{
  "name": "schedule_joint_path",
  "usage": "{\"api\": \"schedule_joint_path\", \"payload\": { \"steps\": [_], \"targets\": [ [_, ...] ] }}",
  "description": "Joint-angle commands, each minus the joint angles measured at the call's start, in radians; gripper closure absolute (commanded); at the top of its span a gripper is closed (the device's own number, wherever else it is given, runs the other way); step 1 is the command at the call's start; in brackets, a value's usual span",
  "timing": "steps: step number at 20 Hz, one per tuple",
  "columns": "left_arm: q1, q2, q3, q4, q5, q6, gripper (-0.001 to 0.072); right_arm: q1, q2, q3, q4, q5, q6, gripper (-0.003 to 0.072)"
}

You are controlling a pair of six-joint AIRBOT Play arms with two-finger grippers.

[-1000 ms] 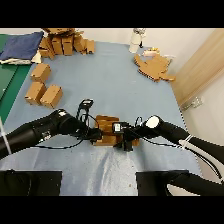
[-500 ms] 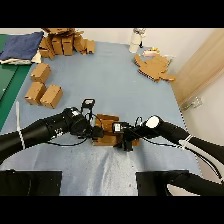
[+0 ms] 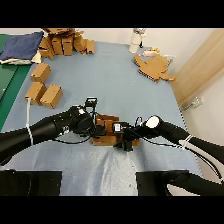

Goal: Fold the box.

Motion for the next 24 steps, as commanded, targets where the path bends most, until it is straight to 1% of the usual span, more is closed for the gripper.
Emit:
{"api": "schedule_joint_path", "payload": {
  "steps": [1,4,7,10,13,14,15,16,24],
  "targets": [
    [-0.031,-0.019,0.006,-0.003,-0.009,-0.001,0.0313,0.001,0.001,0.0,0.0,0.0,0.0,0.0106],
    [-0.064,-0.051,0.02,-0.003,0.004,-0.002,0.0313,0.001,0.001,0.0,0.0,-0.001,0.0,0.0106],
    [-0.066,-0.089,0.039,-0.018,-0.001,-0.002,0.0314,0.001,0.001,0.0,0.0,-0.001,0.0,0.0106],
    [-0.063,-0.093,0.063,-0.017,-0.01,-0.001,0.0314,0.001,0.001,0.0,0.0,-0.001,0.0,0.0106],
    [-0.064,-0.093,0.064,-0.015,-0.024,0.001,0.0316,0.001,0.001,0.0,0.0,0.0,0.0,0.0106],
    [-0.064,-0.093,0.064,-0.01,-0.026,0.002,0.0394,0.001,0.001,0.0,0.0,0.0,0.0,0.0106],
    [-0.064,-0.093,0.064,-0.01,-0.026,0.003,0.0656,0.001,0.001,0.0,0.0,0.0,0.0,0.0106],
    [-0.064,-0.094,0.064,-0.009,-0.02,0.01,0.0698,0.001,0.001,0.0,0.0,0.0,0.0,0.0105],
    [-0.064,-0.093,0.064,-0.019,-0.023,0.009,0.0698,0.001,0.001,0.0,0.0,0.0,0.0,0.0106]
  ]
}}
